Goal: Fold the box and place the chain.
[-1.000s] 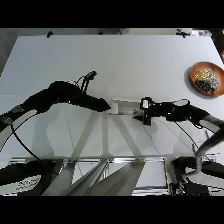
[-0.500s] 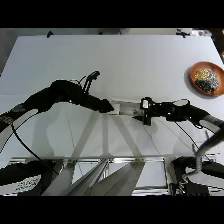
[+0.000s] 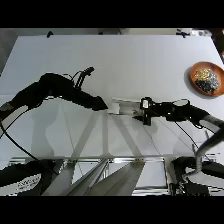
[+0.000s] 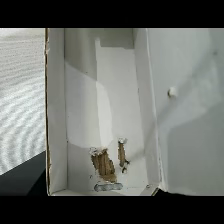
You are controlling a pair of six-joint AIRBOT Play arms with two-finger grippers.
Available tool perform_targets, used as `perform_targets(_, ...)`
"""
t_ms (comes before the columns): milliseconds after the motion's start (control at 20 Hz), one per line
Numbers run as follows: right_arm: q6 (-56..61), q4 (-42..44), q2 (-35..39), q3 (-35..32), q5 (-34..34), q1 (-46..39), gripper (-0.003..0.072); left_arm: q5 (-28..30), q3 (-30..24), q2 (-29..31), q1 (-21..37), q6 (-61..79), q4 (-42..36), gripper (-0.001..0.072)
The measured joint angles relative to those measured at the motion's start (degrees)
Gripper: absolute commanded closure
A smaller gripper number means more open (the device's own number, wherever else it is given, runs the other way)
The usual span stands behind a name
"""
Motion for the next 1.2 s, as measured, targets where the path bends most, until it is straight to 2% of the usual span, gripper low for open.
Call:
perform_targets(200,0.0,0.0,0.0,0.0,0.0,0.0,0.0184,-1.5,0.5,-0.2,-0.8,-5.1,4.0,0.0192)
perform_targets(300,0.0,0.0,0.0,0.0,0.0,0.0,0.0184,-1.3,2.4,-0.9,-2.4,-8.7,8.0,0.0190)
perform_targets(500,0.0,0.0,0.0,0.0,0.0,0.0,0.0184,3.3,10.8,-2.7,-4.7,-18.7,18.8,0.0191)
perform_targets(750,0.0,0.0,0.0,0.0,0.0,0.0,0.0184,7.5,19.8,-4.8,-7.3,-27.0,25.9,0.0187)
perform_targets(800,0.0,0.0,0.0,0.0,0.0,0.0,0.0184,8.5,20.7,-5.5,-8.2,-28.1,26.8,0.0127)
perform_targets(900,0.0,0.0,0.0,0.0,0.0,0.0,0.0184,9.2,21.7,-7.4,-10.2,-29.6,27.8,0.0100)
perform_targets(950,0.0,0.0,0.0,0.0,0.0,0.0,0.0184,9.6,22.0,-8.5,-11.1,-30.3,28.1,0.0064)
perform_targets(1200,0.0,0.0,0.0,0.0,0.0,0.0,0.0184,8.7,22.7,-12.4,-14.3,-32.3,28.6,0.0052)
